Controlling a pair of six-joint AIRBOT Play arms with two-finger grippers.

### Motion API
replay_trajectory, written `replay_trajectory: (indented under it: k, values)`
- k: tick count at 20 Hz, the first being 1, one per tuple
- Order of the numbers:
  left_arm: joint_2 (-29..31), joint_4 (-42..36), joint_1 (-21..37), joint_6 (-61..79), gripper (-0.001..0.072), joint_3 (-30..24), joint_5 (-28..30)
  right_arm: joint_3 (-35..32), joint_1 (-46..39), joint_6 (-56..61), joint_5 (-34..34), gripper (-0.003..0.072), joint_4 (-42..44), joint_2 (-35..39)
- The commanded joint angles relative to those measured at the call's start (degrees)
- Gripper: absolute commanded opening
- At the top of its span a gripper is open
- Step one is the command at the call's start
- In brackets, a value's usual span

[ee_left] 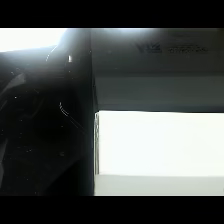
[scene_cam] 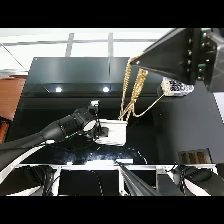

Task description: Fold the box and place the chain.

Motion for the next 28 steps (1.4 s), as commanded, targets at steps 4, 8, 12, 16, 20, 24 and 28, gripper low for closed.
replay_trajectory:
  k: [4, 8, 12, 16, 20, 24, 28]
  values:
    - [0.0, 0.0, 0.0, 0.0, 0.0032, 0.1, -0.7, 0.0, -5.9, 0.0, 7.2, 0.0024, -0.4, 0.5]
    - [0.0, 0.0, 0.0, 0.0, 0.0033, 0.1, -0.6, 0.0, -5.8, 0.0, 9.7, 0.0024, 3.5, 0.5]
    - [0.0, 0.0, 0.0, 0.0, 0.0033, 0.1, -0.7, 0.0, -5.8, -1.4, 9.9, 0.0023, 8.5, 0.5]
    - [0.0, 0.0, 0.0, 0.0, 0.0033, 0.1, -0.6, 0.0, -5.8, -2.9, 6.7, 0.0024, 15.2, 0.5]
    - [0.0, 0.0, 0.0, 0.0, 0.0033, 0.1, -0.7, 0.0, -5.7, -3.7, 2.4, 0.0023, 17.4, 0.5]
    - [0.0, 0.0, 0.0, 0.0, 0.0033, 0.1, -0.7, -0.2, -1.5, -3.2, 0.9, 0.0024, 12.2, -0.3]
    - [0.0, 0.0, 0.0, 0.0, 0.0032, 0.1, -0.7, -1.5, 4.8, 1.9, 1.8, 0.0024, -4.4, -1.0]
